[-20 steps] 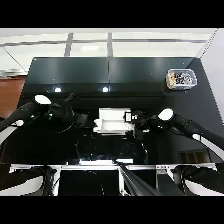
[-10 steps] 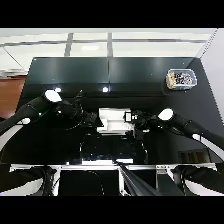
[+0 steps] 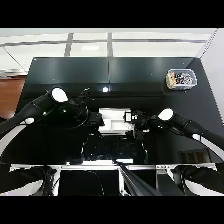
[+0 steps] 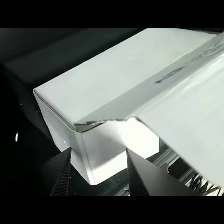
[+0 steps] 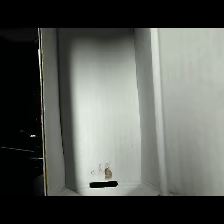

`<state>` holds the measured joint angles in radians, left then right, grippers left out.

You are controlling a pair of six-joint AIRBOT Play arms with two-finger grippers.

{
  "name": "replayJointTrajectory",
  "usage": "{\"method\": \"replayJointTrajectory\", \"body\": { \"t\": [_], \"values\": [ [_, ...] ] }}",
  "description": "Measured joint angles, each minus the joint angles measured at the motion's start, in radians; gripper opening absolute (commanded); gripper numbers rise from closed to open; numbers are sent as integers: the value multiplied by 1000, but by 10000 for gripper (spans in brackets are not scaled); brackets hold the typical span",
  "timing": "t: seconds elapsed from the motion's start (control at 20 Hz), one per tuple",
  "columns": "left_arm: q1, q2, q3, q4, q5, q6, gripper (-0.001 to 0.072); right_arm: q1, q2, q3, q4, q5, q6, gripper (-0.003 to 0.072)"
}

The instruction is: Fold the box and place the chain.

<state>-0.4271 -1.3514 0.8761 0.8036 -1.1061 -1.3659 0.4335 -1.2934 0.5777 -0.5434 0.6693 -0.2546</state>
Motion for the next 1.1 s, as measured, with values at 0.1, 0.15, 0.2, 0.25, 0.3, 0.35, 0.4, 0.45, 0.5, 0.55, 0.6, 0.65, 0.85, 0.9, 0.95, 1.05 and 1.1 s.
{"method": "replayJointTrajectory", "body": {
  "t": [0.1,0.15,0.2,0.25,0.3,0.35,0.4,0.45,0.5,0.55,0.6,0.65,0.85,0.9,0.95,1.05,1.1],
  "values": [
    [-19,0,6,33,5,-47,407,0,0,0,0,0,0,176],
    [-29,0,9,58,4,-73,406,0,0,0,0,0,0,176],
    [-41,0,11,88,4,-101,406,0,0,0,0,0,0,176],
    [-52,0,13,109,11,-128,406,0,0,0,0,0,0,176],
    [-65,0,14,139,29,-149,406,0,0,0,0,0,0,176],
    [-76,-1,14,164,29,-171,406,0,0,0,0,0,0,176],
    [-86,0,15,175,47,-188,406,0,0,0,0,0,0,176],
    [-95,0,16,184,61,-206,406,0,0,0,0,0,0,176],
    [-104,0,16,198,68,-226,406,0,0,0,0,0,0,176],
    [-112,0,16,213,75,-248,406,0,0,0,0,0,0,176],
    [-120,0,16,231,79,-275,406,0,0,0,0,0,0,176],
    [-130,0,17,254,85,-302,406,0,0,0,0,0,0,176],
    [-193,-8,38,380,94,-433,405,0,0,0,0,0,0,176],
    [-213,-16,52,411,94,-467,403,0,0,0,0,0,0,176],
    [-232,-27,68,440,92,-499,398,0,0,0,0,0,0,176],
    [-269,-56,106,501,67,-578,397,0,0,0,0,0,0,176],
    [-288,-72,126,531,61,-618,396,0,0,0,0,0,0,176]
  ]
}}
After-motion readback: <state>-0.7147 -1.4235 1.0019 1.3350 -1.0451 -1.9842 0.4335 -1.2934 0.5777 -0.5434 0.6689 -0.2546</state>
